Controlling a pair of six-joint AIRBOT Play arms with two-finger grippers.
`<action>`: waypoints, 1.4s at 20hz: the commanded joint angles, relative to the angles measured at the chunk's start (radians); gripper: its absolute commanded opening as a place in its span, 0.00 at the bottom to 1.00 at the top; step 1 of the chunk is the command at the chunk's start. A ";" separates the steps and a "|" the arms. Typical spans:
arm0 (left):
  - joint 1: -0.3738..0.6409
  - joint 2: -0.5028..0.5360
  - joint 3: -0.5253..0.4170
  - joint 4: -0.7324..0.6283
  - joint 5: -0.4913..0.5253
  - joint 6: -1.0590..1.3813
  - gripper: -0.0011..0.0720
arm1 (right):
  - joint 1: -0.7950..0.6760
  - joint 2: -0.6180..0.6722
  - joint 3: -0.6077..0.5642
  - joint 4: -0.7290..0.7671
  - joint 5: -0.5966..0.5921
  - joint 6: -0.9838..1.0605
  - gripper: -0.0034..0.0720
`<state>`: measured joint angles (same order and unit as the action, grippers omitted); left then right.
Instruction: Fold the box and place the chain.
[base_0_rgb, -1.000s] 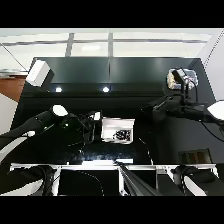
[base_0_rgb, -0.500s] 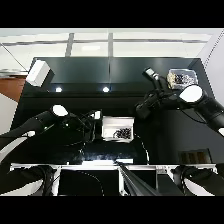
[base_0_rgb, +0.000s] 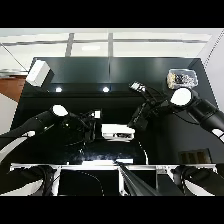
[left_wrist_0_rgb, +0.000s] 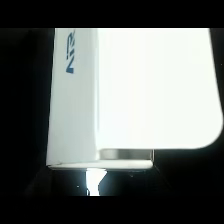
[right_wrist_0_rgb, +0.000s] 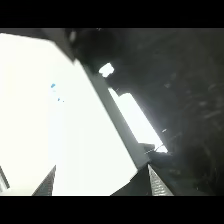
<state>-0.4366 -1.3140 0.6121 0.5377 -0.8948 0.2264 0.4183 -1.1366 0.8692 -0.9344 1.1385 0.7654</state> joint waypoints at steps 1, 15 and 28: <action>0.001 -0.001 -0.001 0.000 0.000 0.000 0.69 | 0.006 -0.001 0.001 -0.012 0.062 -0.076 0.97; 0.001 -0.001 -0.001 0.000 0.000 0.001 0.69 | 0.132 0.000 -0.072 -0.012 -0.078 -0.336 0.67; 0.001 -0.001 -0.001 0.000 0.000 0.001 0.69 | 0.132 0.002 -0.071 -0.028 -0.081 -0.294 0.44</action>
<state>-0.4366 -1.3140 0.6121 0.5377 -0.8940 0.2264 0.5499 -1.1358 0.7975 -0.9585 1.0622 0.4603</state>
